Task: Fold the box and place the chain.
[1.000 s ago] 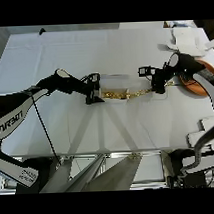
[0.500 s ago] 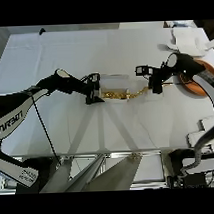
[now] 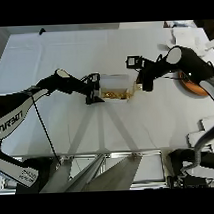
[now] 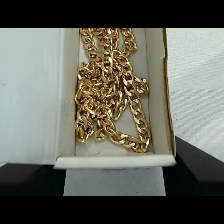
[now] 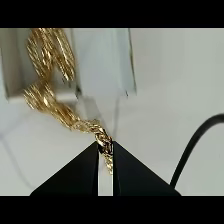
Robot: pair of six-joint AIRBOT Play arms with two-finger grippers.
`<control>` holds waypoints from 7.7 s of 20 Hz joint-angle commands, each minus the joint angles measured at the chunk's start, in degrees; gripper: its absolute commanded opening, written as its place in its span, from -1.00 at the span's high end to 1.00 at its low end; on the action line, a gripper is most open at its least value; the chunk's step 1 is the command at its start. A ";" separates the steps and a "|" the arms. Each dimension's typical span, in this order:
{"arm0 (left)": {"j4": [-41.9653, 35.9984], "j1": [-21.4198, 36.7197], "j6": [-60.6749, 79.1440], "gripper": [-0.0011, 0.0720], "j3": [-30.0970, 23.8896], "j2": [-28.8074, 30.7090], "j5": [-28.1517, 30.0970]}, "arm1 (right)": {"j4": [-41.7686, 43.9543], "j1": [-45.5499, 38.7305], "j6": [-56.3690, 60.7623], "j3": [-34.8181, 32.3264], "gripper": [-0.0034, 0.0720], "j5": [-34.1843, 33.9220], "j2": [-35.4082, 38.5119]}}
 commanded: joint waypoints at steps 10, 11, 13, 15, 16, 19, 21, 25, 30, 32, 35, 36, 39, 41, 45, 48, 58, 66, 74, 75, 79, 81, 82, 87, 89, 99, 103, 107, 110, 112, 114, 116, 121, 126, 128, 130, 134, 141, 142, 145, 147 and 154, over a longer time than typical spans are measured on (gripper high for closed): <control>0.00 0.04 0.02 0.35 0.00 0.02 0.02 | 19.63 11.02 4.61 0.09 0.89 -2.89 3.21; 0.00 0.04 0.02 0.35 0.00 0.02 0.02 | 19.61 11.17 4.59 0.09 0.89 -3.10 3.10; 0.00 0.04 0.02 0.35 0.00 0.02 0.02 | 18.25 11.15 4.68 0.09 0.89 -3.39 2.38; 0.00 0.04 0.02 0.35 0.00 0.02 0.02 | 13.86 11.15 6.01 0.09 0.89 -3.58 0.90; 0.00 0.04 0.02 0.35 0.00 0.02 0.02 | 10.60 11.15 8.61 0.09 0.89 -4.00 0.02; 0.00 0.04 0.02 0.35 0.00 0.00 0.02 | 0.26 10.97 17.77 0.07 0.89 -6.03 -1.64; 0.00 0.04 0.00 0.35 0.00 0.00 0.02 | -0.37 10.29 19.23 0.07 0.87 -5.84 -1.77; 0.02 0.04 0.02 0.35 0.00 0.02 0.02 | 2.05 7.56 14.84 0.02 0.39 -3.28 0.28; 0.02 0.04 0.02 0.35 0.00 0.02 0.02 | 7.37 -0.50 -0.02 -6.75 0.39 -2.75 5.75; 0.02 0.04 0.02 0.35 0.00 0.02 0.02 | 11.98 -4.48 -10.88 -13.68 0.39 -3.82 7.21; 0.02 0.04 0.02 0.35 0.00 0.02 0.02 | 16.87 -8.52 -23.47 -19.74 0.39 -4.61 5.20; 0.00 0.04 0.00 0.35 0.00 0.02 0.00 | 17.44 -8.66 -24.39 -19.91 0.39 -4.59 3.58; 0.00 0.04 0.02 0.35 0.00 0.02 0.02 | 23.19 -8.31 -29.22 -19.91 0.17 -6.88 -1.60; 0.00 0.04 0.00 0.35 0.00 0.02 0.00 | 26.60 -7.56 -33.18 -19.91 0.14 -7.67 -4.13; 0.00 0.04 0.02 0.35 0.00 0.02 0.02 | 28.59 -5.09 -36.79 -19.91 0.13 -10.21 -6.86; 0.00 0.04 0.02 0.35 0.00 0.00 0.02 | 28.59 -4.68 -36.70 -19.91 0.13 -11.61 -7.76; 0.00 0.04 0.02 0.35 0.00 0.02 0.02 | 25.11 -4.68 -33.70 -19.91 0.88 -11.61 -8.15; 0.00 0.04 0.00 0.35 0.00 0.02 0.02 | 22.93 -4.68 -26.64 -19.87 0.88 -7.61 4.68; 0.02 0.04 0.02 0.35 0.00 0.02 0.02 | 28.41 0.35 -26.60 -18.91 0.75 -11.72 7.19; 0.00 0.04 0.00 0.35 0.00 0.00 0.02 | 28.46 0.44 -26.49 -18.91 0.34 -12.17 7.19; 0.00 0.04 0.02 0.35 0.00 0.02 0.02 | 28.20 0.37 -18.38 -17.40 -0.13 -11.98 7.19; 0.00 0.04 0.02 0.35 0.00 0.00 0.02 | 28.15 0.35 -14.86 -14.19 -0.12 -9.42 6.82; 0.00 0.04 0.02 0.35 0.00 0.00 0.02 | 28.30 -0.04 -11.50 -11.47 -0.09 -7.30 5.99; 0.00 0.04 0.02 0.35 0.00 0.02 0.02 | 26.77 -3.69 12.83 10.51 0.19 8.87 -4.70; 0.00 0.04 0.02 0.35 0.00 0.02 0.02 | 26.91 -4.87 18.58 18.51 0.20 12.96 -9.81; 0.00 0.04 0.02 0.35 0.00 0.02 0.02 | 27.02 -4.96 30.97 25.09 0.33 23.98 -28.46; 0.00 0.04 0.02 0.35 0.00 0.02 0.02 | 26.91 -2.86 27.56 25.07 0.33 24.70 -28.33; 0.00 0.04 0.00 0.35 0.00 0.02 0.02 | 25.18 0.81 24.96 25.07 0.34 24.44 -25.99; 0.02 0.04 0.02 0.35 0.00 0.02 0.02 | 24.41 2.21 24.76 25.03 0.34 23.91 -24.02; 0.00 0.04 0.02 0.35 0.00 0.02 0.00 | 21.24 3.23 21.33 24.44 0.23 22.38 -22.56; 0.02 0.04 0.02 0.35 0.00 0.02 0.02 | 17.59 4.46 20.13 20.61 0.18 15.72 -19.96; 0.00 0.04 0.02 0.35 0.00 0.02 0.02 | 16.98 5.51 16.98 14.01 0.18 9.18 -16.57; 0.00 0.04 0.02 0.35 0.00 0.02 0.02 | 17.00 8.24 6.49 2.10 0.10 -0.31 -7.74; 0.00 0.04 0.02 0.35 0.00 0.02 0.02 | 17.49 10.56 -0.61 -4.09 0.07 -10.86 -2.40; 0.00 0.04 0.02 0.35 0.00 0.02 0.02 | 17.70 10.62 -0.57 -6.01 0.07 -10.84 -2.34; 0.00 0.04 0.00 0.35 0.00 0.02 0.02 | 17.68 11.43 -0.61 -7.87 0.07 -11.34 -2.34; 0.00 0.04 0.02 0.35 0.00 0.02 0.02 | 17.84 11.63 -0.63 -9.03 0.06 -13.75 -2.36; 0.00 0.04 0.02 0.35 0.00 0.02 0.00 | 17.38 11.65 -0.57 -9.07 0.01 -21.49 -2.16; 0.00 0.04 0.02 0.35 0.00 0.02 0.02 | 17.38 11.65 -0.57 -9.09 0.01 -21.42 -1.95; 0.00 0.04 0.02 0.35 0.00 0.02 0.02 | 15.69 11.65 -0.55 -9.09 0.02 -21.05 -1.84; 0.00 0.04 0.02 0.35 0.00 0.02 0.02 | 14.34 11.65 -0.50 -9.09 0.02 -20.72 -1.84; 0.00 0.04 0.00 0.35 0.00 0.02 0.02 | 12.74 13.66 0.35 -9.84 0.01 -17.55 -1.86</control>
